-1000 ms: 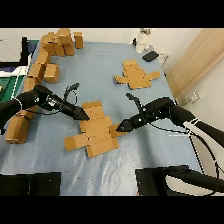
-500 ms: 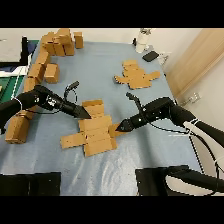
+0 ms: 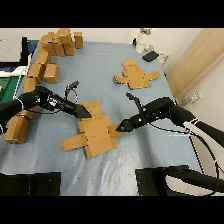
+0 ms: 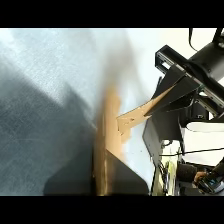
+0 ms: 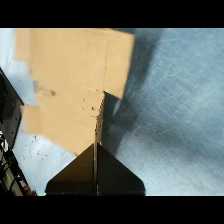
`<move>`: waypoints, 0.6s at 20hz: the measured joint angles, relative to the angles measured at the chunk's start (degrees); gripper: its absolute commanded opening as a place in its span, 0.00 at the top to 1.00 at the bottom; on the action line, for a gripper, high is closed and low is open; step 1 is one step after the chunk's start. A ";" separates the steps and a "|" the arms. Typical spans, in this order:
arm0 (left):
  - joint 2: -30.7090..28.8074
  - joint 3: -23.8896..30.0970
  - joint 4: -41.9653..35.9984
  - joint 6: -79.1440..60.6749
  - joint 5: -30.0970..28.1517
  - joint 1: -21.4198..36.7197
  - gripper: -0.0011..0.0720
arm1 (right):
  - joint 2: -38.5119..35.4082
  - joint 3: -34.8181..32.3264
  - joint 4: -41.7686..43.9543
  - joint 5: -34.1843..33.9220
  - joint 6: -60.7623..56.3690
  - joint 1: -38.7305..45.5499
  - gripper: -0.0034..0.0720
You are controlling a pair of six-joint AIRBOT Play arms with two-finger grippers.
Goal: Fold the box.
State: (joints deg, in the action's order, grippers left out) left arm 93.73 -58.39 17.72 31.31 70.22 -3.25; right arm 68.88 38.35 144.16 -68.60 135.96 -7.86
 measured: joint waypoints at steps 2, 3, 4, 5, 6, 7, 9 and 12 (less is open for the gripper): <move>0.07 0.00 -0.09 -0.81 0.17 0.00 0.97 | 0.00 0.00 0.02 0.00 0.00 0.00 0.84; 0.07 0.00 -0.07 -1.55 0.33 0.00 0.97 | 0.00 0.00 -0.02 0.04 -0.02 0.00 0.53; 0.07 0.00 -0.09 -2.34 0.48 0.00 0.97 | -0.02 0.02 0.00 0.20 -0.02 0.00 0.27; 0.04 -0.02 -0.13 -3.37 0.50 -0.07 0.97 | 0.00 0.13 -0.39 0.46 -0.28 0.09 0.23; -0.20 -0.07 -0.07 -4.55 0.52 -0.20 0.97 | 0.00 0.44 -1.36 1.22 -1.57 0.48 0.23; -0.66 -0.07 -0.20 -5.97 0.31 -0.59 0.97 | 0.00 0.98 -2.82 2.51 -3.41 1.03 0.23; -2.16 -0.07 -0.20 -8.74 -1.29 -1.81 0.97 | 0.00 2.69 -6.64 4.33 -8.37 2.78 0.24; -5.44 -0.07 0.07 -12.59 -3.91 -4.79 0.97 | 0.00 6.23 -10.73 6.03 -15.02 6.25 0.67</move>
State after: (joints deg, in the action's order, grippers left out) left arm 88.29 -58.46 17.78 18.72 66.30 -8.03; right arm 68.88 44.58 133.43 -62.57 120.95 -1.61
